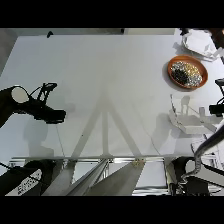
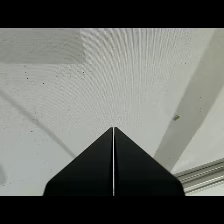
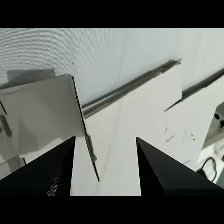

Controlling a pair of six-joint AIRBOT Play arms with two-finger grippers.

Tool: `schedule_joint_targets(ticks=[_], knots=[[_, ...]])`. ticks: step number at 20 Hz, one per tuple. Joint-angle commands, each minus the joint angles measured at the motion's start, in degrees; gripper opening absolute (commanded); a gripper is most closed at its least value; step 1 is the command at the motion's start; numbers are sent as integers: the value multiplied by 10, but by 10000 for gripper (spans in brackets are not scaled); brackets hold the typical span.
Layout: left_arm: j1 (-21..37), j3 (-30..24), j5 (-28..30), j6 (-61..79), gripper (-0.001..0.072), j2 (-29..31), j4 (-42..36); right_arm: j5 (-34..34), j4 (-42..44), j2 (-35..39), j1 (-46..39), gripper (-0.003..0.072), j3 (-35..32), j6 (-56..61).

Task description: Fold the box and place the chain.

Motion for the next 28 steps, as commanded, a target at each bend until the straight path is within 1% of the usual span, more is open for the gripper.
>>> schedule_joint_targets(ticks=[1, 2, 3, 4, 6, 8, 10, 13, 15, 16, 19, 22, 25, 26, 28], knots=[[0, 0, 0, 0, 14, 0, 0, -10, -4, -42, -3, 358, 3, -13], [0, 0, 0, 0, 14, 0, 0, -7, 0, -49, -3, 244, 3, -13], [0, 0, 0, 0, 14, 0, 0, -9, 2, -50, -3, 102, 3, -13], [0, 0, 0, 0, 14, 0, 0, -11, 3, -50, -3, 9, 4, -14], [0, 0, 0, 0, 14, 0, 0, 2, 16, -48, -3, 12, 4, -39], [0, 0, 0, 0, 14, 0, 0, 9, 89, -29, -3, 11, 3, -81], [0, 0, 0, 0, 14, 0, 0, 11, 212, 3, -3, 10, 3, -132], [0, 0, 0, 0, 14, 0, 0, 23, 428, 71, -3, 9, -13, -221], [0, 0, 0, 0, 14, 0, 0, -1, 524, 133, 13, 9, -60, -260], [0, 0, 0, 0, 14, 0, 0, -25, 555, 167, 29, 9, -92, -271], [0, 0, 0, 0, 14, 0, 0, -100, 605, 269, 109, 9, -185, -269], [0, 0, 0, 0, 14, 0, 0, -169, 607, 330, 202, 9, -236, -200], [0, 0, 4, 0, 14, 0, 0, -217, 603, 332, 293, 9, -260, -151], [0, 0, 14, 0, 14, 0, -1, -234, 598, 332, 323, 9, -263, -137], [0, 0, 19, 0, 14, 0, 0, -268, 569, 332, 377, 9, -265, -100]])
